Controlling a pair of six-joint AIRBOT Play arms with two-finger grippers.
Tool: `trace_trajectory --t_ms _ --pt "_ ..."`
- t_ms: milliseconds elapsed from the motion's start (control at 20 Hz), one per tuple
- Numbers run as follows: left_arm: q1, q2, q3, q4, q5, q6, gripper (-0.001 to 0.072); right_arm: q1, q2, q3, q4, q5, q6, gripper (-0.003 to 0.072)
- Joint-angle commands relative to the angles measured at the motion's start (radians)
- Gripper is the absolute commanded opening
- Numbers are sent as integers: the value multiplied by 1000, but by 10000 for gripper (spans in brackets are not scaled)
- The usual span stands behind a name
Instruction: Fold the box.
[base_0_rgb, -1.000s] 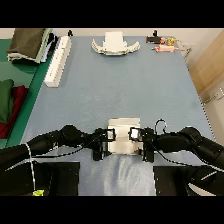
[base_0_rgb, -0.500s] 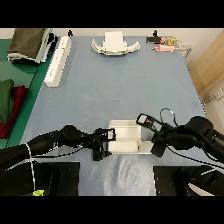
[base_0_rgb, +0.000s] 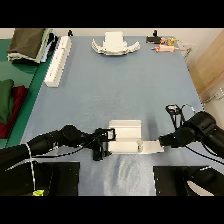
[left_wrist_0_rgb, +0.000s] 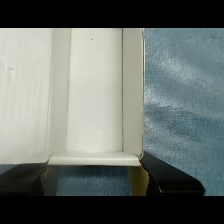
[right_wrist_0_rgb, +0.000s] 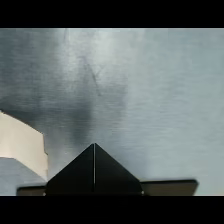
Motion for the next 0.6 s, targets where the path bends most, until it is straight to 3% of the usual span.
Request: trace_trajectory --t_ms 0,150,400,450,550 --pt "0 0 1 0 0 0 511 -29 -71 -75 232 186 -19 4" --pt "0 0 1 0 0 0 511 -27 -87 -63 415 238 -165 4" --pt "0 0 1 0 0 0 511 -26 -30 14 438 212 -209 5" --pt "0 0 1 0 0 0 511 -26 -23 31 440 199 -216 43" --pt "0 0 1 0 0 0 511 -26 -21 58 444 176 -228 211"
